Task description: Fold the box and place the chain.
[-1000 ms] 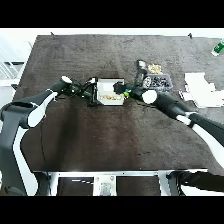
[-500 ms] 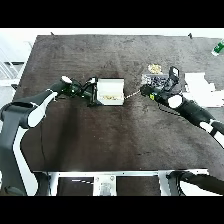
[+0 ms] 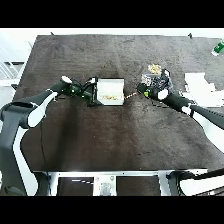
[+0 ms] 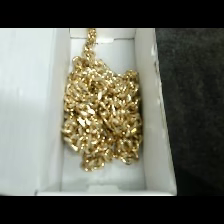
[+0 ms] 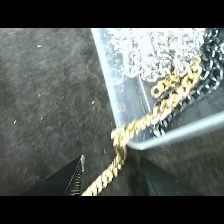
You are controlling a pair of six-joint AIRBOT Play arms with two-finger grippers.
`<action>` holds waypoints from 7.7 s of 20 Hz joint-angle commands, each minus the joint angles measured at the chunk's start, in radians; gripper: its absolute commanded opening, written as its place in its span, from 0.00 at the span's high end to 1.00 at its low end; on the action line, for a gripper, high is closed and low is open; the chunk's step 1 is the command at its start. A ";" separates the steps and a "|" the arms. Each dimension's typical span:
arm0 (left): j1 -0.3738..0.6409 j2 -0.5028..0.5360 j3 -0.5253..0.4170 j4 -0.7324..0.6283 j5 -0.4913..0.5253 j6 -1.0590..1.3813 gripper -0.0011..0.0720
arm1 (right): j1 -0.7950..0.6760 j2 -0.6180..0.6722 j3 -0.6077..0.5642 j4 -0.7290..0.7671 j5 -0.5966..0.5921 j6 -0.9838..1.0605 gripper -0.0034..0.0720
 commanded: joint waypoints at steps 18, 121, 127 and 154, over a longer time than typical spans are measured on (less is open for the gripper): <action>0.000 0.000 0.000 0.000 0.000 0.000 0.26 | 0.269 0.420 0.031 0.023 0.140 -0.219 0.94; 0.000 0.000 0.000 -0.006 -0.002 0.000 0.26 | 0.124 -0.255 0.703 0.103 0.997 -1.289 0.32; 0.000 0.000 0.000 -0.007 -0.002 0.000 0.26 | 0.124 -0.261 0.702 0.101 0.996 -1.289 0.33; 0.000 0.000 0.000 -0.008 -0.001 0.000 0.26 | 0.079 -0.280 0.632 0.202 1.121 -1.290 0.27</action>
